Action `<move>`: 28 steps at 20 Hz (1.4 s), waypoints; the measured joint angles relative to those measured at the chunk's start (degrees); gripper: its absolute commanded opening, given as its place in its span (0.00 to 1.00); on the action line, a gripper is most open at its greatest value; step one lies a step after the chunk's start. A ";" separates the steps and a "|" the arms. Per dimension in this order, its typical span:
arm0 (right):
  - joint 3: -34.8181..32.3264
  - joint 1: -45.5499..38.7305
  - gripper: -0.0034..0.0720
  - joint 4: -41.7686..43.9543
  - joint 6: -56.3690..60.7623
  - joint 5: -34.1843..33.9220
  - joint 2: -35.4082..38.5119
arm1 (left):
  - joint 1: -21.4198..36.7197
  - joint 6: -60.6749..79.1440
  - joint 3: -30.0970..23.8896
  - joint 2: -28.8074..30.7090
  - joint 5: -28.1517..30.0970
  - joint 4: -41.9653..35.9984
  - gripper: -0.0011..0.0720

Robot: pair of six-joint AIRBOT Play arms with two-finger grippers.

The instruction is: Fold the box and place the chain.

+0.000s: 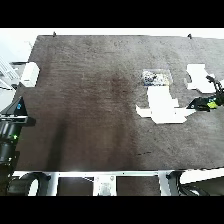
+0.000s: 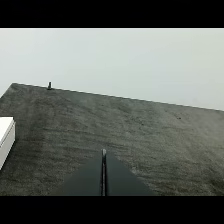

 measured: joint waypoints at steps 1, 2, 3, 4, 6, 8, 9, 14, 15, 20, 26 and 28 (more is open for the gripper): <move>0.04 0.00 0.73 0.79 -0.37 0.13 -1.01 | 0.00 -0.02 0.00 0.00 0.00 0.02 0.04; 0.07 0.00 0.73 1.57 -0.68 0.42 -1.99 | 0.00 -0.02 0.00 0.00 -0.02 0.02 0.04; 0.07 0.00 0.70 2.14 -1.03 0.66 -3.06 | 0.00 0.00 0.00 0.00 0.00 0.00 0.04; 0.07 0.00 0.70 2.60 -1.33 0.76 -3.87 | 0.00 -0.02 0.00 0.00 0.00 0.00 0.04; 0.07 0.02 0.59 3.61 -2.12 1.07 -5.29 | 0.00 0.00 0.00 0.00 -0.02 0.02 0.04; 0.07 0.02 0.51 4.70 -3.02 1.22 -6.29 | 0.00 -0.02 0.00 0.00 -0.02 0.00 0.04; 0.07 0.00 0.37 5.11 -3.48 1.27 -6.64 | 0.00 -0.02 0.00 0.00 -0.02 0.02 0.04; 0.02 -1.49 0.06 9.49 -5.79 2.62 -7.58 | 0.00 0.00 0.00 0.00 -0.02 0.02 0.04; -0.26 -2.05 0.06 11.34 -6.56 3.45 -7.69 | 0.00 0.00 0.00 0.00 0.00 0.00 0.04; -6.97 -3.56 0.05 20.74 -9.29 6.82 -6.32 | 0.00 0.00 0.00 0.00 0.00 0.00 0.04; -19.61 3.93 0.05 34.14 -12.13 3.34 -0.79 | 0.00 -0.02 0.00 0.00 0.00 0.02 0.04; -21.18 9.97 0.05 37.00 -12.20 -0.55 0.46 | 0.00 -0.02 0.00 0.00 0.00 0.00 0.04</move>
